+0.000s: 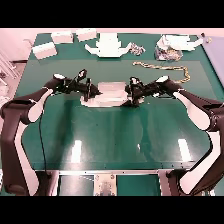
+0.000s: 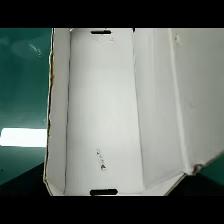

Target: Fold the box and place the chain.

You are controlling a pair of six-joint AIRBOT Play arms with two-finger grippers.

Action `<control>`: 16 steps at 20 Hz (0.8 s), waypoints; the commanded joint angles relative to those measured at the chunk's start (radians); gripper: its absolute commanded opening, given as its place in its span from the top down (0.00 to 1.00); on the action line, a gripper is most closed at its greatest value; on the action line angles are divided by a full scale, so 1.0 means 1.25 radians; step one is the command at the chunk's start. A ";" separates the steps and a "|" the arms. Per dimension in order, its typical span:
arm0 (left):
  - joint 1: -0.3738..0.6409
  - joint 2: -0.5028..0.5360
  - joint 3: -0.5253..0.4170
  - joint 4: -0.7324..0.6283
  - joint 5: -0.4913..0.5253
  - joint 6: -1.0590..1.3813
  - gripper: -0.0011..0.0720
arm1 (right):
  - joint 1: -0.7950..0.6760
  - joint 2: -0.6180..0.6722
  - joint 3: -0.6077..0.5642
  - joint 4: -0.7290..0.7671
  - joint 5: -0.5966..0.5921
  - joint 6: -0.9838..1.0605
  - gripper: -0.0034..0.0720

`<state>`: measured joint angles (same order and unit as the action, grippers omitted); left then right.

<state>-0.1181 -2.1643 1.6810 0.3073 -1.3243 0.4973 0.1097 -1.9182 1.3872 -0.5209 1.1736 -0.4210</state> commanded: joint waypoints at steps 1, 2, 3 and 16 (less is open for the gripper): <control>0.000 0.000 0.001 0.000 0.001 0.000 0.96 | 0.002 -0.001 0.002 0.012 -0.001 -0.012 0.06; 0.000 0.000 0.001 0.000 0.001 0.000 0.96 | 0.002 -0.001 0.002 0.012 -0.001 -0.021 0.06; 0.000 0.000 0.001 0.000 0.000 0.000 0.96 | 0.002 -0.001 0.002 0.012 -0.002 -0.026 0.06; 0.000 0.000 0.001 0.000 0.000 0.000 0.96 | -0.021 0.000 0.003 0.040 0.019 -0.042 0.06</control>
